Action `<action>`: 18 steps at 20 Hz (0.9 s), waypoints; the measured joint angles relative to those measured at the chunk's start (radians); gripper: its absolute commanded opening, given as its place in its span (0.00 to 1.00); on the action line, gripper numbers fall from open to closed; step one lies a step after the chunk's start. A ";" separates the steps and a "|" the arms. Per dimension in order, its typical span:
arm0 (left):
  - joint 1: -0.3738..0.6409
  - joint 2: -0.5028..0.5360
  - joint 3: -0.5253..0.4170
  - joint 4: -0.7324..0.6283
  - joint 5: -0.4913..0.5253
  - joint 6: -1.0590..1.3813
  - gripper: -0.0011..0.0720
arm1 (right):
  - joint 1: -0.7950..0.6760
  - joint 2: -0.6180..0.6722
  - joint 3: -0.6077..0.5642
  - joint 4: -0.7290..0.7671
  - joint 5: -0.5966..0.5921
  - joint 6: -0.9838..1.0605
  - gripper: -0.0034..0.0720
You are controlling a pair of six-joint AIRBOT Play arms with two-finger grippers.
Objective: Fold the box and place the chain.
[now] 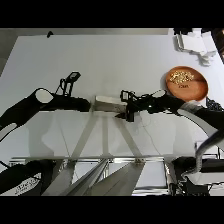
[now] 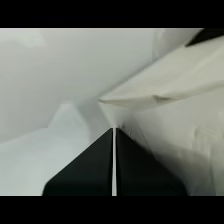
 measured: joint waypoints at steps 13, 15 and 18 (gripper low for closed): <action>0.084 -0.020 0.000 -0.161 -0.086 0.108 0.73 | 0.000 0.000 0.000 -0.002 -0.004 0.000 0.74; 0.080 -0.031 0.000 -0.209 -0.105 0.163 0.72 | -0.001 0.000 0.000 -0.003 -0.003 -0.001 0.74; 0.077 -0.039 0.000 -0.241 -0.114 0.204 0.72 | -0.001 0.000 0.000 -0.005 -0.005 -0.001 0.74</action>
